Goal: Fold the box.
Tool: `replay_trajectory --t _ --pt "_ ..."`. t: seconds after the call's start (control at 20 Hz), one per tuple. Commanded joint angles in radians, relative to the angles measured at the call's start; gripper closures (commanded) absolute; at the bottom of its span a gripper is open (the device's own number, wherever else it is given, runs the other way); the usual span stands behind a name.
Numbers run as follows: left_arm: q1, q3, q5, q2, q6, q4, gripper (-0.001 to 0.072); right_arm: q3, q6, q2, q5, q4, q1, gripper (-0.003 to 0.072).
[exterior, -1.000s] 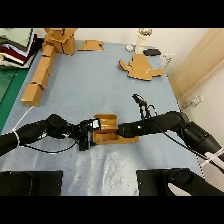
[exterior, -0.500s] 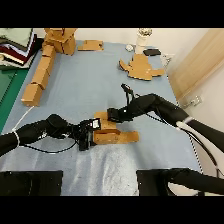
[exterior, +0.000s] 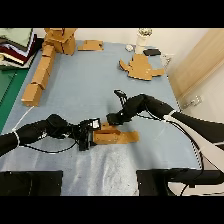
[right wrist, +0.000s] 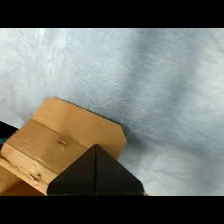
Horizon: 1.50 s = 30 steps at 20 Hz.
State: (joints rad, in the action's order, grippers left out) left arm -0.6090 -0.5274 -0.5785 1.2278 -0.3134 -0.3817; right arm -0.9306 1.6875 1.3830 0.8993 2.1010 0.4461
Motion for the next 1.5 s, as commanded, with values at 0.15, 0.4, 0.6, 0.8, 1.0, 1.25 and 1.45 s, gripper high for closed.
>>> replay_trajectory --t 0.15,0.4,0.6,0.8,1.0,1.25,1.45 --pt "0.0 0.0 0.001 0.0 0.0 0.0 0.025 -0.029 -0.003 -0.258 0.155 -0.396 -0.026 0.0684" --pt "0.0 0.0 0.0 0.0 0.0 0.0 0.025 0.235 0.359 -0.514 0.299 -0.219 0.057 0.068" --pt "0.0 0.0 0.0 0.0 0.0 0.0 0.025 0.401 0.592 -0.523 0.174 -0.243 0.106 0.025" --pt "0.0 0.0 0.0 0.0 0.0 0.0 0.025 0.412 0.761 -0.485 -0.027 -0.239 0.109 0.0232" --pt "0.0 0.0 0.0 0.0 0.0 0.0 0.025 0.412 0.846 -0.46 -0.211 -0.237 0.109 0.0232" --pt "0.0 0.0 0.0 0.0 0.0 0.0 0.025 0.411 0.977 -0.441 -0.225 -0.154 0.111 0.0233" --pt "0.0 0.0 0.0 0.0 0.0 0.0 0.025 0.411 0.978 -0.441 -0.193 -0.153 0.163 0.0426"
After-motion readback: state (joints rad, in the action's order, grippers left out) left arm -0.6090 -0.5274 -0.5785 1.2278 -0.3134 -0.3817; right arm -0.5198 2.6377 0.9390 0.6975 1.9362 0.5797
